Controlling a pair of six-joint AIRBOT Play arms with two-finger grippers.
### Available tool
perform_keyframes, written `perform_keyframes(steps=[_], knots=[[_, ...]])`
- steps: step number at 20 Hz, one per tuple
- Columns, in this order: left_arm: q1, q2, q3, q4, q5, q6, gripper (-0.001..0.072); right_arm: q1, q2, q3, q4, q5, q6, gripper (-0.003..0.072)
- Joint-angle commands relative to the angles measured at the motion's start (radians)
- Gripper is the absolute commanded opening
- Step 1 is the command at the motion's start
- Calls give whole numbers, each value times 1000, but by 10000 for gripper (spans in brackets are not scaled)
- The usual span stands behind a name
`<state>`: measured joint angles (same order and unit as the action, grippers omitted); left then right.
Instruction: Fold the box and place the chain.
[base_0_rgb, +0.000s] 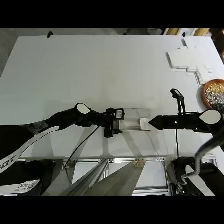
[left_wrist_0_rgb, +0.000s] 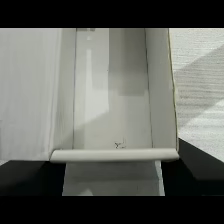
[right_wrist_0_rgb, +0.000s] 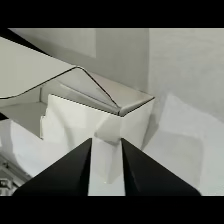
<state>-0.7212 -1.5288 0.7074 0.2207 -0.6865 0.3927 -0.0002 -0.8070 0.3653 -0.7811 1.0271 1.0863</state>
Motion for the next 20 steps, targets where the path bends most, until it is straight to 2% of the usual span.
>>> perform_keyframes(steps=[1,6,14,18,20], knots=[[0,0,0,0,0,0,208,1,3,-19,10,3,-14,344],[0,0,0,0,0,0,208,35,2,-14,-27,-11,10,346],[0,0,0,0,-2,0,208,419,-116,171,-400,-131,572,347],[0,0,0,0,-2,0,208,509,-196,182,-550,-126,835,346],[0,0,0,0,-2,0,208,541,-234,209,-587,-126,902,346]])
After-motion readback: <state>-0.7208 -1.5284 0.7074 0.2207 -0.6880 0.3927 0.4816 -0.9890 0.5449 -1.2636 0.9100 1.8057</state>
